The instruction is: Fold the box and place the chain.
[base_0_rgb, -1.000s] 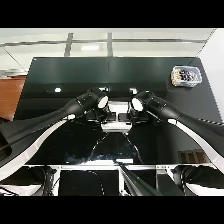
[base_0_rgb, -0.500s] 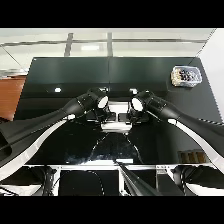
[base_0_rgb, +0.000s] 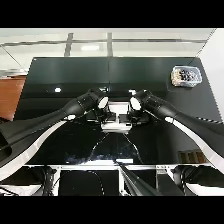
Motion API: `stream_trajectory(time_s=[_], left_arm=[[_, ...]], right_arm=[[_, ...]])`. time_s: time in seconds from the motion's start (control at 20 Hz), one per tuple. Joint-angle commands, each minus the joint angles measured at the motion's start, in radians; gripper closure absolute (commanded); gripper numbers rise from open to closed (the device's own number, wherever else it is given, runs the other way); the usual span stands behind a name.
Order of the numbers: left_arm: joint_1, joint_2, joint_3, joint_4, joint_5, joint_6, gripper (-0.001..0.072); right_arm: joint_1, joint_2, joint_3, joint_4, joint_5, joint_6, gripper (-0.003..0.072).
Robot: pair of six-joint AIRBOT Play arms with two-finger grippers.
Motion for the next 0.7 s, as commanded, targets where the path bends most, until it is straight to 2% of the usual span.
stream_trajectory(time_s=[0.0, 0.15, 0.2, 0.3, 0.35, 0.55, 0.6, 0.65], left_arm=[[0.0, 0.0, 0.0, 0.003, 0.002, 0.0, 0.0681], [0.0, 0.0, 0.0, 0.003, 0.002, 0.0, 0.0681], [0.0, 0.0, 0.0, 0.002, 0.001, 0.0, 0.0681], [0.0, 0.0, 0.0, 0.002, 0.001, 0.0, 0.0681], [0.0, 0.0, 0.0, 0.002, 0.001, 0.0, 0.0681], [0.0, 0.0, 0.0, -0.002, 0.001, 0.0, 0.0681], [0.0, 0.0, 0.0, -0.002, 0.001, 0.0, 0.0681], [0.0, 0.0, 0.0, -0.006, 0.001, 0.0, 0.0681]], right_arm=[[0.0, -0.01, 0.011, -0.014, 0.004, 0.008, 0.0487], [0.0, -0.011, 0.024, -0.014, -0.006, 0.021, 0.0498], [0.0, -0.012, 0.027, -0.012, -0.01, 0.025, 0.0549], [0.0, -0.012, 0.027, -0.006, -0.019, 0.025, 0.0586], [0.0, -0.012, 0.027, -0.006, -0.018, 0.025, 0.0675], [-0.003, -0.011, 0.028, -0.011, 0.0, 0.023, 0.0672], [-0.011, -0.008, 0.029, -0.01, 0.006, 0.021, 0.0528], [-0.019, 0.0, 0.031, -0.01, 0.009, 0.008, 0.0307]])
